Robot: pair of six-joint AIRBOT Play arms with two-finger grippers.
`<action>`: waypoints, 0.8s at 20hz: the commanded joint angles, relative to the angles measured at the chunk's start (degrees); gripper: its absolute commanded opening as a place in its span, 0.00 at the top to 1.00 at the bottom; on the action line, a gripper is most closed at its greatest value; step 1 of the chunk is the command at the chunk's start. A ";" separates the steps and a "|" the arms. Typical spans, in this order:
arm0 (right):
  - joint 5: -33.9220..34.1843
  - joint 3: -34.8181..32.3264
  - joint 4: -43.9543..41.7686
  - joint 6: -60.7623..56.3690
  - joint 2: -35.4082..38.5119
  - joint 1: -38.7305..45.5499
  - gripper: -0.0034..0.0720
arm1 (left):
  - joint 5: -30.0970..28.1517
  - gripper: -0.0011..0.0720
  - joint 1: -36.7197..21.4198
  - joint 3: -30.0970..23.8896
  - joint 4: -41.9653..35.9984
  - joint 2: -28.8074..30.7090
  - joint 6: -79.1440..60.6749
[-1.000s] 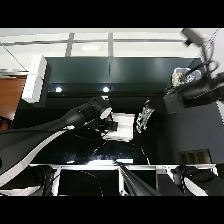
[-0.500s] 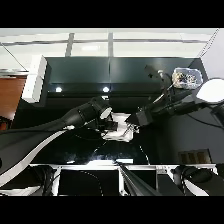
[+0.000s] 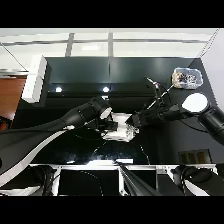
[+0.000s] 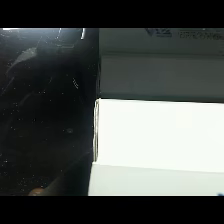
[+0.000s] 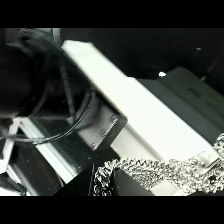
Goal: Fold the box and place the chain.
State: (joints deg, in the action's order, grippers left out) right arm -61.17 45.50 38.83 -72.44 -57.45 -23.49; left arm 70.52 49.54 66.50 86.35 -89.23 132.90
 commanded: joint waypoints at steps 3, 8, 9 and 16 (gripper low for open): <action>-0.74 -0.33 1.16 -1.44 -0.59 2.45 0.37 | 0.00 0.94 0.00 0.04 0.02 -0.02 -0.02; -0.55 0.07 16.48 -2.08 2.43 22.95 0.38 | -0.26 0.94 0.00 0.04 0.00 -0.02 -0.02; 5.49 -0.24 23.04 -6.25 1.99 26.27 0.38 | -0.26 0.94 0.00 0.04 0.00 -0.02 -0.02; 19.91 9.40 30.80 -23.32 -19.54 31.87 0.00 | 0.20 0.94 0.00 0.04 -0.04 -0.02 -0.02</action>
